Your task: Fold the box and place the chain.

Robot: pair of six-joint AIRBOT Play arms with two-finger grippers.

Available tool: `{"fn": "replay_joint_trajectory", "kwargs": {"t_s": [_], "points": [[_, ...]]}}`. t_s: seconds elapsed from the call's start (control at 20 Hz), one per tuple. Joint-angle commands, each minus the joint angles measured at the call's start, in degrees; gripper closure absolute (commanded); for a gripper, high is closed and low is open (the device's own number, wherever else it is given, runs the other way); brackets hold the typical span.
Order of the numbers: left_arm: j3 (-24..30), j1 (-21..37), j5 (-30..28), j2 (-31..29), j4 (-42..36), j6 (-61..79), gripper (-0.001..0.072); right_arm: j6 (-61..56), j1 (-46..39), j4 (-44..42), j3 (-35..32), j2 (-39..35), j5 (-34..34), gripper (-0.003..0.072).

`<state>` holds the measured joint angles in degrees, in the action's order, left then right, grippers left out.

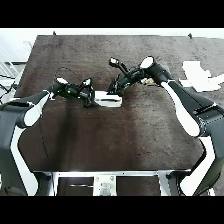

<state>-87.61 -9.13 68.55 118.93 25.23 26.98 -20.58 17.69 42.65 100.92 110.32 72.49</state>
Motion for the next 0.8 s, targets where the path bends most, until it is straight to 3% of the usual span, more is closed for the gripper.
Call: {"fn": "replay_joint_trajectory", "kwargs": {"t_s": [0.0,0.75], "points": [[0.0,0.0,0.0,0.0,0.02,0.02,0.0182,-1.29,0.09,1.84,-0.02,-0.04,-0.11,0.0446],[0.0,0.0,0.02,0.0,0.02,0.02,0.0181,-2.97,1.68,3.93,-3.26,-2.1,-5.44,0.0446]]}}
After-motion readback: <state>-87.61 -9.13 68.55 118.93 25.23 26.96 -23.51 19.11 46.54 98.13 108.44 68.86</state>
